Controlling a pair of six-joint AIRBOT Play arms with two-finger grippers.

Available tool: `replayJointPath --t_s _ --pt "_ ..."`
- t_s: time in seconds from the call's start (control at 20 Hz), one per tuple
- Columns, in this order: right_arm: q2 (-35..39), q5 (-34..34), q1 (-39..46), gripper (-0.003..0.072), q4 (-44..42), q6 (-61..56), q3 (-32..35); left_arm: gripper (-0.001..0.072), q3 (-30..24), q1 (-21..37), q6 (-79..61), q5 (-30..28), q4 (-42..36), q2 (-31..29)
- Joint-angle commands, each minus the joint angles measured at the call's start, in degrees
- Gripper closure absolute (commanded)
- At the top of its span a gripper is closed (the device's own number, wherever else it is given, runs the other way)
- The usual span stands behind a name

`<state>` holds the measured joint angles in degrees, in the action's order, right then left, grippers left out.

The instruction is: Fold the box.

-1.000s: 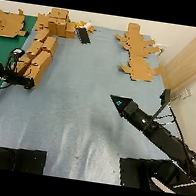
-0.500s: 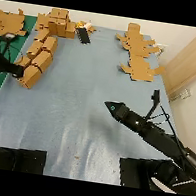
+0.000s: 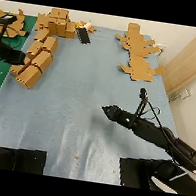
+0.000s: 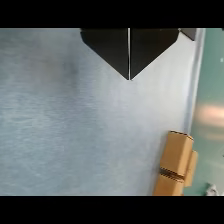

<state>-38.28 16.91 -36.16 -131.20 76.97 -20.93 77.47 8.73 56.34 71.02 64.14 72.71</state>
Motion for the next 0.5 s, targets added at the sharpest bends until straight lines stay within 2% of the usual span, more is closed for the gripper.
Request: replayJointPath --t_s 0.0,0.2,0.3,0.45 --pt "-5.7 13.7 5.9 0.0683 10.0 0.0 -6.4 0.0697 -1.9 -7.3 -3.1 0.6 -6.3 -3.5" --pt "-13.8 27.8 9.9 0.0683 21.9 0.0 -19.0 0.0698 -12.3 -21.8 -2.0 -8.4 -7.0 -9.1" --pt "-17.5 31.7 9.9 0.0683 25.4 1.2 -24.8 0.0697 -17.7 -28.0 0.0 -11.3 -7.8 -10.4" --pt "-22.3 34.7 9.9 0.0683 25.6 4.2 -31.2 0.0697 -23.3 -35.0 3.3 -15.4 -7.8 -10.7"
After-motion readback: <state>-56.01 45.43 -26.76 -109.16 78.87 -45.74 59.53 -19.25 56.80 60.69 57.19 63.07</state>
